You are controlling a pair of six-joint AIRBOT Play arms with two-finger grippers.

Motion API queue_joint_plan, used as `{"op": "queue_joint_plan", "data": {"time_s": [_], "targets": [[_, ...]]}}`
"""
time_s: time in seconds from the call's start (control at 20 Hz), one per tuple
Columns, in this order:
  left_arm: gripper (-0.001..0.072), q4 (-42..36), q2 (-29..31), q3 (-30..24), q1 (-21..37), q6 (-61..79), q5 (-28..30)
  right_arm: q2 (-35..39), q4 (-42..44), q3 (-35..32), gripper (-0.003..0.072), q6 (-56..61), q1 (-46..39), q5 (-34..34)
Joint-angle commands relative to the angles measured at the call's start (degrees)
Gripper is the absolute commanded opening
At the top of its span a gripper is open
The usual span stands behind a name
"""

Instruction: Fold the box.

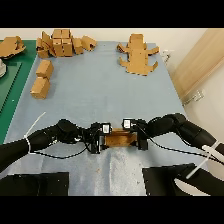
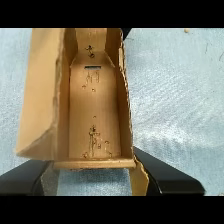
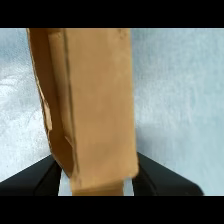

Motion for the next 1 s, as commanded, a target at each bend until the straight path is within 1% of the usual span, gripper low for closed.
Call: {"op": "queue_joint_plan", "data": {"time_s": [0.0,0.1,0.2,0.3,0.55,0.6,0.7,0.75,0.95], "targets": [[0.0519,-0.02,0.00,0.02,0.07,-0.02,0.07,3.74,-6.82,0.04,0.0627,7.10,0.00,-3.85],[0.0519,-0.02,0.00,0.02,0.04,-0.02,0.07,6.49,-9.70,0.04,0.0626,15.23,0.00,-11.37],[0.0519,0.00,0.00,0.02,0.04,0.00,0.07,9.07,-6.91,0.02,0.0626,20.22,0.02,-17.14],[0.0519,-0.02,-0.02,0.02,0.04,0.00,0.07,10.97,-3.04,0.02,0.0626,21.03,0.00,-20.33],[0.0519,0.13,-0.02,0.04,0.09,0.00,0.28,12.15,2.23,0.02,0.0626,21.03,0.02,-21.16],[0.0519,0.22,-0.02,0.24,0.39,-0.02,2.14,12.15,3.28,0.02,0.0626,21.03,0.00,-21.18],[0.0519,0.13,-0.02,0.81,0.46,0.00,8.02,12.15,4.48,0.02,0.0626,21.03,0.00,-21.16],[0.0519,0.17,-0.02,0.85,0.46,0.00,9.55,12.09,4.50,0.02,0.0626,21.00,0.02,-21.16],[0.0519,0.17,-0.02,0.85,0.46,0.00,10.12,12.11,4.96,0.02,0.0626,21.03,0.02,-21.16]]}}
